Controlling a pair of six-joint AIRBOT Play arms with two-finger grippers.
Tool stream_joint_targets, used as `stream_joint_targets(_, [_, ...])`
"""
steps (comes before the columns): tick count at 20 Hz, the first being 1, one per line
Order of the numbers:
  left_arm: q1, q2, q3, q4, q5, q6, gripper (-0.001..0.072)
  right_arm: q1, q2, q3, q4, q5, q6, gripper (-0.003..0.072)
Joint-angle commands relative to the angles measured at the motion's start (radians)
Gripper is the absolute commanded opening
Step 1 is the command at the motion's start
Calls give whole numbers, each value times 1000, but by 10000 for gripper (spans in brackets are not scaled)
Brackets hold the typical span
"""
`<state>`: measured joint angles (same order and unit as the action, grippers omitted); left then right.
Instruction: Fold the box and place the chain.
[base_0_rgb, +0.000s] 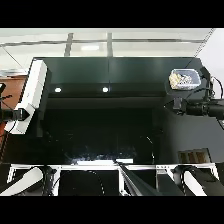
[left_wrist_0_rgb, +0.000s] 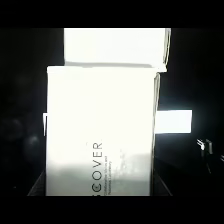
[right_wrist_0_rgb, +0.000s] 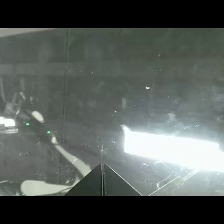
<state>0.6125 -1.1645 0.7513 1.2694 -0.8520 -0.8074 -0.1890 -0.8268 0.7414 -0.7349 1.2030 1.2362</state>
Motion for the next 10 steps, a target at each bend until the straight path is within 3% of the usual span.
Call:
stream_joint_targets(1, [-1, -30, 0, -67, 37, 25, 291, 0, 0, 0, 13, 15, 6, 15])
stream_joint_targets(3, [-1, -43, 0, -137, 45, 26, 332, 0, 0, 0, 13, 16, 7, 15])
stream_joint_targets(4, [-6, -45, 0, -145, 52, 26, 630, 0, 0, 0, 13, 17, 10, 15])
stream_joint_targets(5, [-10, -43, 3, -145, 63, 23, 713, 0, 0, 0, 13, 17, 14, 15])
stream_joint_targets(10, [-37, -1, 141, -130, 14, 15, 712, 61, 0, 0, 45, -20, -1, 15])
